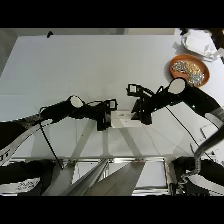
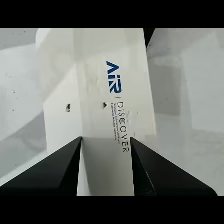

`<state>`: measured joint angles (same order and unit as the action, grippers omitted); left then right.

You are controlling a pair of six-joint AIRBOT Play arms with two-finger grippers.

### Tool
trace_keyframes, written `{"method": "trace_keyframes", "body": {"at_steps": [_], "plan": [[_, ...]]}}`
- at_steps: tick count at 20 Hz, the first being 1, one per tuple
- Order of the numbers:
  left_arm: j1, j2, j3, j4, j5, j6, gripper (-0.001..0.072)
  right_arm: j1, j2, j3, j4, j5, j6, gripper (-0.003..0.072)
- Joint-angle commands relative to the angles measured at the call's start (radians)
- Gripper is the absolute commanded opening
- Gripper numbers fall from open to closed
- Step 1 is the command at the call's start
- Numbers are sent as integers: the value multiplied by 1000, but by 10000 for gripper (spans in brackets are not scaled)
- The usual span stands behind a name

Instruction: Fold the box and place the chain.

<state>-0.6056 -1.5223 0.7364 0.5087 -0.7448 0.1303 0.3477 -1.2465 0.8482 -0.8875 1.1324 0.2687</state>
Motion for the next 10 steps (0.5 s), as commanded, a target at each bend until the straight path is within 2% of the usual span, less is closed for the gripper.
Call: {"method": "trace_keyframes", "body": {"at_steps": [1, 6, 10], "plan": [[-1, 1, -1, 0, 0, 0, 333, 2, 8, 0, -10, -27, 38, 334], [0, 1, -1, 0, 0, 0, 333, 28, 39, 0, 5, -12, 37, 341], [-1, 1, -1, 0, 0, 0, 333, 80, 39, -2, 4, -73, 37, 344]]}}
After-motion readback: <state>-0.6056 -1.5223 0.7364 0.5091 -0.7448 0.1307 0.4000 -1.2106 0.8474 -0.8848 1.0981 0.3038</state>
